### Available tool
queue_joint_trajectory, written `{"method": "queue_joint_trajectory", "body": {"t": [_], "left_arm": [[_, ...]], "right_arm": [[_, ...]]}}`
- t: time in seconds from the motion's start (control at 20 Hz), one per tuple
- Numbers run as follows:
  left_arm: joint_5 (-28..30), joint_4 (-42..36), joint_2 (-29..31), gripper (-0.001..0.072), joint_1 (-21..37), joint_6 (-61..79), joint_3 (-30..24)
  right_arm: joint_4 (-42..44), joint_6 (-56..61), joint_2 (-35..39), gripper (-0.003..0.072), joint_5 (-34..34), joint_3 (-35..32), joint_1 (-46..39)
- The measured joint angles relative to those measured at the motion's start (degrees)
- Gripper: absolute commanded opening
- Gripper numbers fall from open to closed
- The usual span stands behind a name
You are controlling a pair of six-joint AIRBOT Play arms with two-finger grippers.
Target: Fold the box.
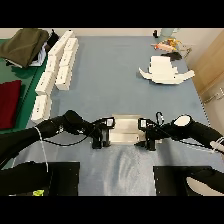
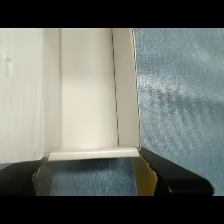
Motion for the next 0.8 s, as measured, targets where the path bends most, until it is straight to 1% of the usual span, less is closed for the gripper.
{"method": "queue_joint_trajectory", "body": {"t": [0.35, 0.4, 0.45, 0.5, 0.8], "left_arm": [[2.73, -0.09, -0.20, 0.0693, -2.05, -0.31, 0.04], [2.93, -0.09, -0.20, 0.0652, -2.14, -0.46, 0.04], [3.43, -0.31, -0.20, 0.0550, -2.21, -0.90, 0.04], [3.72, -0.31, -0.20, 0.0507, -2.27, -1.11, 0.07], [4.33, -0.17, -0.68, 0.0510, -2.36, -2.36, 0.55]], "right_arm": [[0.00, 0.02, 0.00, 0.0520, 0.00, 0.00, 0.00], [0.00, 0.02, 0.02, 0.0520, 0.00, 0.00, 0.00], [0.02, 0.02, 0.02, 0.0519, 0.02, 0.00, -0.02], [0.00, 0.04, 0.02, 0.0519, -0.02, 0.00, 0.00], [0.00, 0.02, 0.02, 0.0519, 0.00, 0.00, -0.02]]}}
